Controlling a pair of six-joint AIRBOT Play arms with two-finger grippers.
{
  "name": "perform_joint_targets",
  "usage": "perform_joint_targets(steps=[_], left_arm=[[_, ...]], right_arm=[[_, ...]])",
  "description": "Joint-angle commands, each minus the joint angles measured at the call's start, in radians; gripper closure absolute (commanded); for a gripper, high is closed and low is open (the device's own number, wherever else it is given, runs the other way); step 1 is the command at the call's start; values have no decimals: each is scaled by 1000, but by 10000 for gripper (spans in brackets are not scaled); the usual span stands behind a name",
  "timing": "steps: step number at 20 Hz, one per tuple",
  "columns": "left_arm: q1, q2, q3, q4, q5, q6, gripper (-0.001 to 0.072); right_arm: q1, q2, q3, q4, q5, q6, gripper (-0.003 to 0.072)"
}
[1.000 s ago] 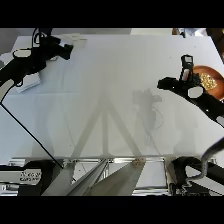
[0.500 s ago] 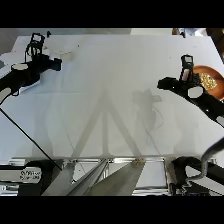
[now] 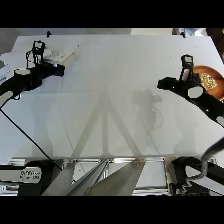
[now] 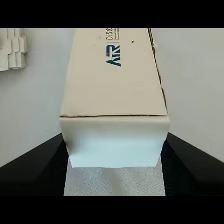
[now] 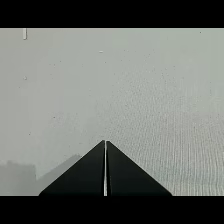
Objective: Fold the box and place the chain.
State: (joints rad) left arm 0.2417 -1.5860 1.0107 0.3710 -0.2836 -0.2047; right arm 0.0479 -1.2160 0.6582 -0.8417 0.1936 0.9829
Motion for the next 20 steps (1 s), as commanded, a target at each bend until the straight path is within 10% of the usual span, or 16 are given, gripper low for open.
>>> perform_joint_targets(steps=[1, 7, 10, 13, 15, 20], left_arm=[[2, -1, -3, 233, -27, -217, 706], [1, -16, -3, 660, -134, -547, 669], [1, -13, -3, 658, -131, -548, 330], [1, -12, -3, 658, -151, -548, 231], [1, -8, -3, 658, -161, -549, -3], [2, 69, -3, 659, -171, -547, -2]], right_arm=[[1, 1, 0, 0, 0, 0, 675], [1, 1, 0, 0, 0, 0, 675], [1, 1, 0, 0, 0, 0, 675], [1, 1, 0, 0, 0, 0, 675], [1, 1, 0, 0, 0, 0, 675], [1, 1, 0, 0, 0, 0, 675]])
